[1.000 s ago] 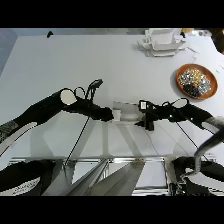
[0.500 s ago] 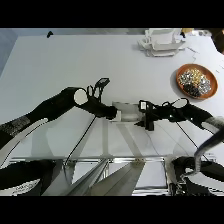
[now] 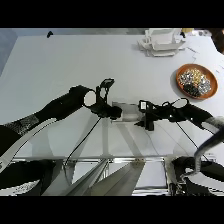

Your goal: Fold the box and place the chain.

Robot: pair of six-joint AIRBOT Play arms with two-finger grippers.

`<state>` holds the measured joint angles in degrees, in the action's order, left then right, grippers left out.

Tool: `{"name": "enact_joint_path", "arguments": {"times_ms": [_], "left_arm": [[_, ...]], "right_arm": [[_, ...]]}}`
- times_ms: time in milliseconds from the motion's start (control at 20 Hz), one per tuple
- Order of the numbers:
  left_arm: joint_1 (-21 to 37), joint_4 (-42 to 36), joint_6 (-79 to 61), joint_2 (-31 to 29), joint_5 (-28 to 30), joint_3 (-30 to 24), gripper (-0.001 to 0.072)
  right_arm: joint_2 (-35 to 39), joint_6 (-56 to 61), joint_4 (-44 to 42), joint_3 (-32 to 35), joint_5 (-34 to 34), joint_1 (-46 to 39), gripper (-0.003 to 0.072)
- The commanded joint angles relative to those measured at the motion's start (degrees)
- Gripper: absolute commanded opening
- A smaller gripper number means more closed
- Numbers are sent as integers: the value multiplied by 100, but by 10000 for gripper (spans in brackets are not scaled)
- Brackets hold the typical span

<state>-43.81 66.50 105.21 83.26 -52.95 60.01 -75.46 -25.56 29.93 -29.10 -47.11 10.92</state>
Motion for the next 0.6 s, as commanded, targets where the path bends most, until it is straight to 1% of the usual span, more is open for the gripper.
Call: {"name": "enact_joint_path", "arguments": {"times_ms": [0, 250, 300, 400, 550], "left_arm": [[-98, 365, 505, 92, -240, 155, 393], [-348, 608, 1064, 264, -361, 170, 390], [-396, 726, 1213, 313, -463, 205, 390], [-455, 1005, 1440, 496, -903, 485, 390], [-483, 1270, 1696, 901, -1585, 1220, 390]], "right_arm": [[4, 0, 0, 0, -2, 2, 459], [4, 0, 0, 0, -2, 2, 459], [2, 0, 0, 0, -2, 2, 459], [2, 2, 0, 0, -2, 2, 459], [2, 0, 2, 0, -2, 2, 459]]}}
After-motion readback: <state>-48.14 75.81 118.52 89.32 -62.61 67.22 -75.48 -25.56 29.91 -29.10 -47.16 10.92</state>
